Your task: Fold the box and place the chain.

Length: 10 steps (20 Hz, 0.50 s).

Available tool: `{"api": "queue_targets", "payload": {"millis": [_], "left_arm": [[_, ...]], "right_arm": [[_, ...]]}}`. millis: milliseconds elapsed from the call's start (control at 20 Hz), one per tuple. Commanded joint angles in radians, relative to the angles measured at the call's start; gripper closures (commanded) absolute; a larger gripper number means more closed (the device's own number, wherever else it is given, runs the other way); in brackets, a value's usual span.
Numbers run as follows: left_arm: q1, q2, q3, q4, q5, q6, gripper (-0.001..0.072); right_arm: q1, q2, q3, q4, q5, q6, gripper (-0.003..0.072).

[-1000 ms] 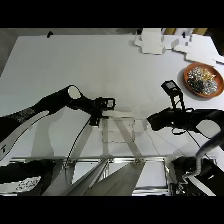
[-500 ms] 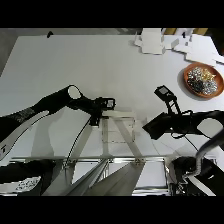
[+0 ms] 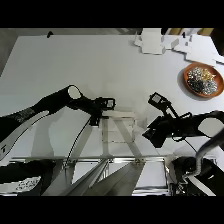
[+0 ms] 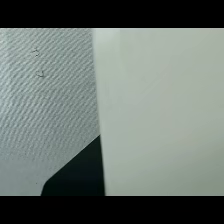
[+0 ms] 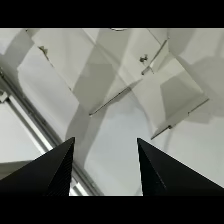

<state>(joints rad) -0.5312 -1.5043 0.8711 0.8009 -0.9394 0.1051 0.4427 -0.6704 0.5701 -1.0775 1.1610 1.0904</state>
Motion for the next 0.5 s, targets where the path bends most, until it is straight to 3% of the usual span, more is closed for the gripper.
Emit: {"api": "queue_targets", "payload": {"millis": [0, 300, 450], "left_arm": [[0.000, -0.001, 0.000, 0.000, 0.000, 0.000, 0.0699], [0.000, -0.001, 0.000, 0.000, -0.004, 0.000, 0.0699], [0.000, -0.001, 0.000, 0.000, -0.007, 0.000, 0.0699]], "right_arm": [[0.001, -0.001, -0.003, 0.054, -0.016, -0.184, 0.0257], [0.169, 0.005, -0.049, -0.002, -0.208, -0.454, 0.0246], [0.246, 0.028, -0.126, -0.097, -0.327, -0.475, 0.0053]]}}
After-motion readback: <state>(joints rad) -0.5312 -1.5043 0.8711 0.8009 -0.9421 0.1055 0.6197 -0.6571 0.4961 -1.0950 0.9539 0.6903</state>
